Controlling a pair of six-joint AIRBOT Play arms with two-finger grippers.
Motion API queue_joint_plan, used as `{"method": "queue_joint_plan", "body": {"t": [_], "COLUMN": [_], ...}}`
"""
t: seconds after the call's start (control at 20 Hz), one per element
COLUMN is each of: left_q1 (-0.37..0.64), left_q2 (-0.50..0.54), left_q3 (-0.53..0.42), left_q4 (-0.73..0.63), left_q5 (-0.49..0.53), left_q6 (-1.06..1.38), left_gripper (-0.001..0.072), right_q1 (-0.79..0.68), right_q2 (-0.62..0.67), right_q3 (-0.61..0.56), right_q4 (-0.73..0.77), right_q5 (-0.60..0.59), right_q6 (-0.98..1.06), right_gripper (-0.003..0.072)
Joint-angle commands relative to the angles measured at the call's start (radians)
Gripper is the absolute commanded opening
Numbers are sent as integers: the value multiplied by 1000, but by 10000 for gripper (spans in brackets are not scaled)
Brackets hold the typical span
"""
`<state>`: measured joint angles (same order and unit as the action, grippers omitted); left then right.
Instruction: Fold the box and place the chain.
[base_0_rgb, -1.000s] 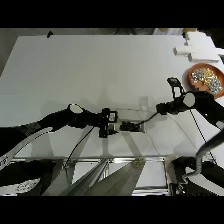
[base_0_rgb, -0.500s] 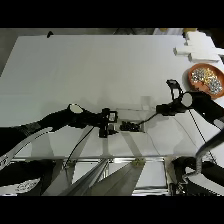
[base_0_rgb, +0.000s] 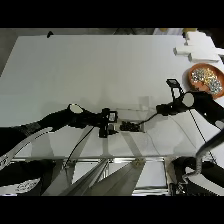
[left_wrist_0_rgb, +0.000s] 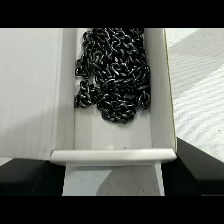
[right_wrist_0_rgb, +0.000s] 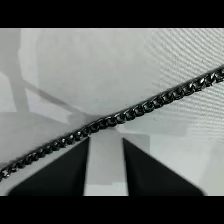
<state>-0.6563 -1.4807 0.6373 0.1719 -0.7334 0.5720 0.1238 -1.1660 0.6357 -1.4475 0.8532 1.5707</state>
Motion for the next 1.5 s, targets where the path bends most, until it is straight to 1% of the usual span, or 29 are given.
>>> {"method": "queue_joint_plan", "body": {"t": [0.0,0.25,0.35,0.45,0.5,0.6,0.65,0.7,0.85,1.05,1.2,1.45], "left_q1": [0,0,0,0,0,0,0,0,0,0,0,0], "left_q2": [0,0,0,0,0,0,0,0,0,0,0,0], "left_q3": [0,0,0,0,0,0,0,0,0,0,0,0], "left_q4": [0,0,0,0,0,0,0,0,0,0,0,0], "left_q5": [0,0,0,0,0,0,0,0,0,0,-4,-3], "left_q6": [0,0,0,0,0,0,0,0,0,0,0,0], "left_gripper": [134,134,134,134,134,134,134,134,134,134,134,134], "right_q1": [0,0,0,0,0,0,0,0,0,0,0,0], "right_q2": [11,-50,-58,-65,-75,-97,-94,-80,34,269,433,625], "right_q3": [0,0,0,0,0,0,0,0,0,0,0,0], "right_q4": [41,41,41,40,40,40,41,41,44,63,147,373], "right_q5": [-17,-48,-51,-55,-55,-40,-24,-4,46,130,211,368], "right_q6": [-8,-3,-3,-4,-4,-6,-15,-48,-77,-80,-108,-166], "right_gripper": [325,323,272,153,144,45,15,15,14,14,14,15]}}
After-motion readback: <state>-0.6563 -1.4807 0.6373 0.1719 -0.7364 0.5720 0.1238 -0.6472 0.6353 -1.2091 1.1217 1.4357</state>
